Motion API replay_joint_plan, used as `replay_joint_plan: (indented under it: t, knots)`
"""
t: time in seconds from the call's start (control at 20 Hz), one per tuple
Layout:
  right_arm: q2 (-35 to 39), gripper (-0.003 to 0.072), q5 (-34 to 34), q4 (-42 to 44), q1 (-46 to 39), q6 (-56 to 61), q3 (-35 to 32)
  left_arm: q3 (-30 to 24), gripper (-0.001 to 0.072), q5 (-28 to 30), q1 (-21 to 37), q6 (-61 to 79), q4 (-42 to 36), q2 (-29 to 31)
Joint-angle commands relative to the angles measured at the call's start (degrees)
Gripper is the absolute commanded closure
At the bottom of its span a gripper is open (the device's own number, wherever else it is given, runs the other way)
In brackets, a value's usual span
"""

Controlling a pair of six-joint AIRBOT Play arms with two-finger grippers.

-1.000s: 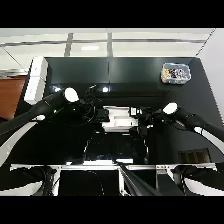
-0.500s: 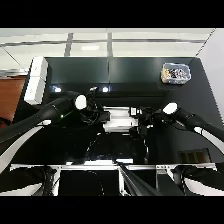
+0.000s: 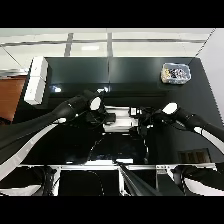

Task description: Fold the box and place the chain.

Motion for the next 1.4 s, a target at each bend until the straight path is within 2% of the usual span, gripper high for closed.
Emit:
replay_joint_plan:
  t: [0.0,0.15,0.2,0.25,0.35,0.4,0.45,0.6,0.7,0.75,1.25,1.3,1.35]
  knots:
    - [0.02,0.0519,0.02,0.00,0.02,0.00,-0.04,1.31,0.0317,-0.98,-0.76,-3.56,1.51,-1.57]
    - [0.02,0.0519,0.02,0.00,0.02,0.02,-0.04,1.31,0.0319,-0.74,-0.87,-6.27,2.75,-1.64]
    - [0.02,0.0519,0.02,0.00,0.02,0.02,-0.04,1.31,0.0354,-0.31,-0.87,-6.16,2.93,-1.68]
    - [0.02,0.0519,0.04,0.00,0.02,0.02,-0.04,1.31,0.0493,-0.31,-0.87,-6.12,2.93,-1.73]
    - [0.02,0.0519,0.02,0.00,0.02,0.02,-0.04,1.33,0.0567,-0.26,-0.87,-6.12,2.80,-1.77]
    - [0.02,0.0519,0.02,0.00,0.02,0.00,-0.04,1.33,0.0645,-0.57,-0.96,-6.12,2.82,-1.79]
    - [0.02,0.0519,0.02,0.00,0.02,0.02,-0.04,1.33,0.0691,-0.72,-1.03,-6.12,2.91,-1.79]
    - [0.02,0.0519,0.02,0.00,0.04,0.02,-0.04,1.33,0.0682,-0.90,-1.03,-6.10,2.67,-1.77]
    - [0.02,0.0519,0.02,0.00,0.02,0.00,-0.04,1.33,0.0446,-0.96,-1.01,-5.99,2.34,-1.77]
    - [0.02,0.0519,0.02,0.00,0.02,0.02,-0.04,1.33,0.0428,-1.11,-1.01,-5.99,2.34,-1.77]
    - [0.02,0.0519,0.02,0.00,0.02,0.00,-0.04,5.22,0.0453,-5.46,-2.08,-7.41,5.55,-3.91]
    - [0.02,0.0519,0.02,0.00,0.02,0.02,-0.04,5.22,0.0569,-5.44,-2.21,-7.85,5.60,-4.22]
    - [0.02,0.0519,0.02,0.00,0.02,0.00,-0.04,5.25,0.0615,-5.14,-2.60,-7.85,5.68,-4.42]
